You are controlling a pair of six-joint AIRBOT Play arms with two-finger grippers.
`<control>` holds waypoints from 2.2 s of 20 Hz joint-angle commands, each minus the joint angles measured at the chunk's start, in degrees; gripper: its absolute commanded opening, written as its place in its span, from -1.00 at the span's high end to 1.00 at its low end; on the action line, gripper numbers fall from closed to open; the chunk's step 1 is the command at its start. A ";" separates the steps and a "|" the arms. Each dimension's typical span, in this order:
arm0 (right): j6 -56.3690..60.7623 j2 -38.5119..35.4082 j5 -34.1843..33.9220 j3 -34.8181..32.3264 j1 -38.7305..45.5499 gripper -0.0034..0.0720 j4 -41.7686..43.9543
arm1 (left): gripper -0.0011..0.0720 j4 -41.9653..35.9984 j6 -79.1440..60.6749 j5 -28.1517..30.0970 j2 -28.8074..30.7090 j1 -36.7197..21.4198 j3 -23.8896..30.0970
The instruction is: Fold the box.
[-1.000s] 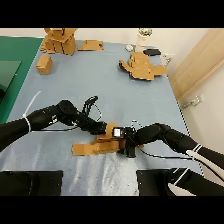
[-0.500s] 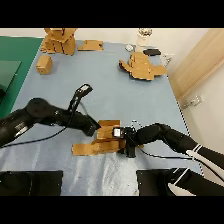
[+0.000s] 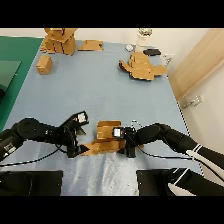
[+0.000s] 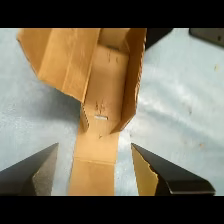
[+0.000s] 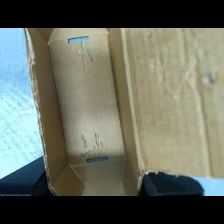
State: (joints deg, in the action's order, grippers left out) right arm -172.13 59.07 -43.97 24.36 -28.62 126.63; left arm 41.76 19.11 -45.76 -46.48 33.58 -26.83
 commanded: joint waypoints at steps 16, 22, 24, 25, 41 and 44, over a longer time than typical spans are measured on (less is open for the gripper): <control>0.00 0.02 0.00 -0.04 -0.02 -0.68 -0.02 | 0.05 -12.66 -22.80 6.43 -13.57 3.96 0.92; 0.00 0.02 0.00 -0.04 -0.02 -0.68 -0.02 | 0.35 -21.09 -28.87 8.33 -13.60 3.98 0.92; 0.00 0.02 0.00 -0.04 -0.02 -0.68 0.00 | 0.35 -24.28 -31.50 8.31 -13.79 4.46 0.92; 0.00 0.02 0.00 -0.04 -0.02 -0.68 -0.02 | 0.36 -24.92 -31.54 8.31 -14.12 4.92 0.94; 0.00 0.02 0.00 -0.04 -0.02 -0.68 -0.02 | -0.70 -26.56 -31.76 8.31 -17.22 5.75 0.94; 0.00 0.02 0.00 -0.04 -0.02 -0.68 -0.02 | 0.55 -25.35 -31.19 8.39 -17.16 5.70 0.85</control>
State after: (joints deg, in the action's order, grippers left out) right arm -172.13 59.07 -43.97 24.36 -28.62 126.61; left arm 15.42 -12.45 -37.45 -63.68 39.33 -25.91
